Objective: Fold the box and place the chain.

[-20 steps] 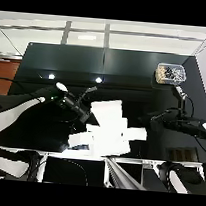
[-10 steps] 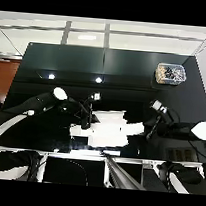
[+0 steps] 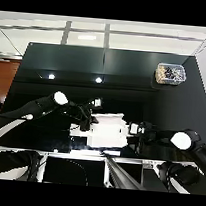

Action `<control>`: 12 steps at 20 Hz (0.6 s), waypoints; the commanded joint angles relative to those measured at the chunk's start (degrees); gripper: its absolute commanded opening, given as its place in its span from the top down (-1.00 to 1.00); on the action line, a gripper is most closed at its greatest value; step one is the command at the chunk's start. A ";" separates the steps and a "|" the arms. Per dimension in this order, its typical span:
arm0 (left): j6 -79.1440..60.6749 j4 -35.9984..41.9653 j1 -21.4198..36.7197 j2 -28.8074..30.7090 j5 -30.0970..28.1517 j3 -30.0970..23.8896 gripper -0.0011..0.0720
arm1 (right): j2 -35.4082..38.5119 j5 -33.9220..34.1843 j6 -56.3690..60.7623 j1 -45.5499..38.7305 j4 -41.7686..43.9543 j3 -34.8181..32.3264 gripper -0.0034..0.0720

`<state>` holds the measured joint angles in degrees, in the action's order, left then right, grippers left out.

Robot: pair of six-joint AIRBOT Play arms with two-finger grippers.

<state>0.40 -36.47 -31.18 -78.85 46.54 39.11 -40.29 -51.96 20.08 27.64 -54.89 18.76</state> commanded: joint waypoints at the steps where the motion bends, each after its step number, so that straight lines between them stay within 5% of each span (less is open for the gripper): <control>1: -0.20 -0.59 -0.04 0.04 -1.29 -0.09 0.89 | -3.28 2.86 -4.17 4.61 -0.13 -0.72 -0.92; 7: -0.20 -0.57 -0.04 0.04 -0.79 -0.09 0.89 | -7.08 12.04 -6.43 11.69 2.82 -0.70 -0.93; 12: -0.20 -0.59 -0.04 0.07 2.91 0.04 0.89 | -7.61 12.57 -6.40 13.57 2.80 -0.70 -0.93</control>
